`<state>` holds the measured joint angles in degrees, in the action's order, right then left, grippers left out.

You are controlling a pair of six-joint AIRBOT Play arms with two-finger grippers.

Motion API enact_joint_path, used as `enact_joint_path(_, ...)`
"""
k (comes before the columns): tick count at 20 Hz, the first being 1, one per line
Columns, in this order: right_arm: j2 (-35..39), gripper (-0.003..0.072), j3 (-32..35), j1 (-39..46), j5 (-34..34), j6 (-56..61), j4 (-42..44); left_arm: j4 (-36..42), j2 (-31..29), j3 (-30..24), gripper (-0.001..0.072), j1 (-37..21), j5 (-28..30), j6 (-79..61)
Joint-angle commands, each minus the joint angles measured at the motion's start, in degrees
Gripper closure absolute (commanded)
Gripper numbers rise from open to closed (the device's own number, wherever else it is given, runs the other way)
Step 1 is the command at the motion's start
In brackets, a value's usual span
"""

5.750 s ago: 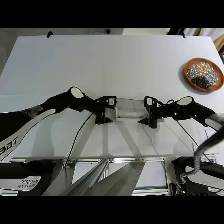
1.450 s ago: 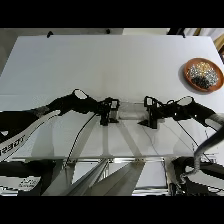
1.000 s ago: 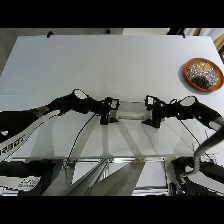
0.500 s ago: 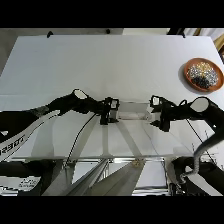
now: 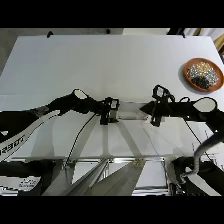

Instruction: Fold the box and place the chain.

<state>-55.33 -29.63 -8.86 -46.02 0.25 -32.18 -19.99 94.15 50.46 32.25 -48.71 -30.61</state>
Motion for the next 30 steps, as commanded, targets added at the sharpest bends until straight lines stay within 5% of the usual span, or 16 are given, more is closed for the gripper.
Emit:
enact_joint_path(1, -5.14, 0.0674, 0.04, -1.66, 16.68, 5.73, 4.55, 0.0, 0.0, 0.07, 0.0569, -0.02, 0.02, 0.0)
enact_joint_path(6, -9.09, 0.0674, 0.04, -1.66, 17.03, 14.97, -7.82, 0.0, 0.0, 0.07, 0.0569, -0.02, 0.0, 0.0)
enact_joint_path(10, -9.55, 0.0674, 0.07, -1.66, 13.7, 14.95, -8.98, 0.0, 0.0, 0.07, 0.0569, -0.02, 0.02, 0.0)
enact_joint_path(15, -1.09, 0.0675, -0.2, 2.25, 8.52, 14.23, -10.34, 0.0, 0.0, 0.07, 0.0569, -0.02, 0.02, 0.0)
enact_joint_path(19, 3.19, 0.0675, -0.15, 11.87, -2.32, 14.27, -12.04, 0.0, 0.0, 0.07, 0.0569, -0.02, 0.0, 0.0)
enact_joint_path(23, 3.17, 0.0673, 0.46, 10.16, -6.34, 10.23, -24.44, 0.0, 0.0, 0.07, 0.0569, -0.02, 0.0, 0.0)
enact_joint_path(24, 3.13, 0.0603, 1.4, 9.07, -5.84, 7.98, -25.11, 0.0, 0.0, 0.07, 0.0569, -0.02, 0.0, 0.0)
enact_joint_path(25, 3.06, 0.0434, 2.64, 7.69, -4.57, 4.72, -24.96, 0.0, 0.0, 0.07, 0.0569, -0.02, 0.0, -0.02)
enact_joint_path(26, 3.04, 0.0393, 3.76, 6.05, -3.19, 0.98, -24.98, 0.0, 0.0, 0.07, 0.0569, -0.02, 0.0, 0.0)
enact_joint_path(27, 3.04, 0.0404, 4.57, 4.48, -2.08, -2.1, -24.98, 0.0, 0.0, 0.07, 0.0569, -0.02, 0.0, 0.0)
enact_joint_path(29, 2.97, 0.054, 5.33, 2.01, 0.57, -5.84, -24.72, 0.0, 0.0, 0.07, 0.0569, -0.02, 0.0, 0.0)
enact_joint_path(30, 2.69, 0.0539, 5.33, 1.6, 1.6, -6.56, -24.2, 0.0, 0.0, 0.07, 0.0569, -0.02, 0.0, 0.0)
